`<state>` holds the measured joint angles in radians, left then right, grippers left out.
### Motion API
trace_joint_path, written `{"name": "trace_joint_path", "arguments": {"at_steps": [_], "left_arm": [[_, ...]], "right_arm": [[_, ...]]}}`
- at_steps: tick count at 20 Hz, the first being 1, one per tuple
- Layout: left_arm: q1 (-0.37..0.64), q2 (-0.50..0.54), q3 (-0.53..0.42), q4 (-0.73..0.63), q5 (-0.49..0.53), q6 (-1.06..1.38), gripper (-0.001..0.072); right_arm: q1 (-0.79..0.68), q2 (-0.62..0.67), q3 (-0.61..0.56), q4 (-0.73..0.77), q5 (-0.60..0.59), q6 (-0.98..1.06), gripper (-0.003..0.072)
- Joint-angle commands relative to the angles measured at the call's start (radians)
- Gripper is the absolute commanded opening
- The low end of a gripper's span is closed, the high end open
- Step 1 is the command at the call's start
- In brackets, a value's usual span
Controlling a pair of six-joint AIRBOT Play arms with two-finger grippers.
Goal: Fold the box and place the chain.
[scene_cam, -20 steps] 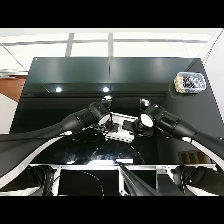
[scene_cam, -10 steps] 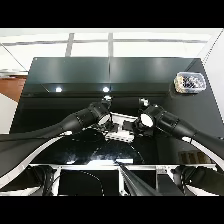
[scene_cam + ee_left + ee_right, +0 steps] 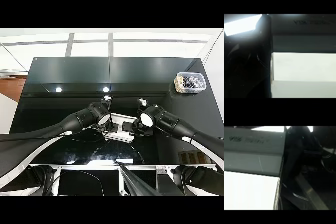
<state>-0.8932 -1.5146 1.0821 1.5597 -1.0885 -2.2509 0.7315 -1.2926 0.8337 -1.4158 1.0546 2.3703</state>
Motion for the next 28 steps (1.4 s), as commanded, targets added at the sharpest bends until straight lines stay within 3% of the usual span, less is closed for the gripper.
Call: {"name": "trace_joint_path", "arguments": {"at_steps": [1, 3, 8, 10, 14, 15, 16, 23, 26, 28], "left_arm": [[0.000, 0.000, 0.000, -0.001, 0.003, -0.001, 0.0031], [0.000, 0.000, 0.000, -0.002, 0.003, -0.001, 0.0031], [0.000, 0.000, 0.000, -0.005, 0.004, -0.001, 0.0031], [0.001, 0.000, 0.000, -0.005, 0.005, -0.001, 0.0031], [0.000, 0.000, 0.000, -0.005, 0.005, -0.001, 0.0031], [0.000, 0.000, 0.000, -0.005, 0.005, -0.001, 0.0031], [0.000, 0.000, 0.000, -0.005, 0.005, -0.001, 0.0031], [0.001, 0.000, 0.000, -0.004, 0.005, -0.001, 0.0031], [0.001, 0.000, 0.000, -0.004, 0.005, 0.000, 0.0031], [0.001, 0.000, 0.000, -0.005, 0.005, 0.000, 0.0031]], "right_arm": [[0.000, -0.002, 0.001, 0.008, -0.006, -0.023, 0.0148], [0.000, -0.002, 0.001, 0.011, -0.005, -0.028, 0.0049], [0.000, -0.001, 0.001, 0.017, -0.007, -0.026, 0.0053], [0.000, -0.001, 0.001, 0.016, 0.004, -0.027, 0.0214], [-0.009, 0.010, 0.001, 0.009, 0.026, -0.048, 0.0246], [-0.014, 0.016, 0.001, 0.010, 0.024, -0.048, 0.0453], [-0.015, 0.022, 0.001, 0.008, 0.024, -0.050, 0.0502], [-0.014, 0.101, 0.001, 0.043, 0.043, -0.229, 0.0502], [-0.015, 0.224, 0.001, 0.019, 0.119, -0.358, 0.0502], [-0.015, 0.332, 0.001, -0.092, 0.182, -0.378, 0.0502]]}}
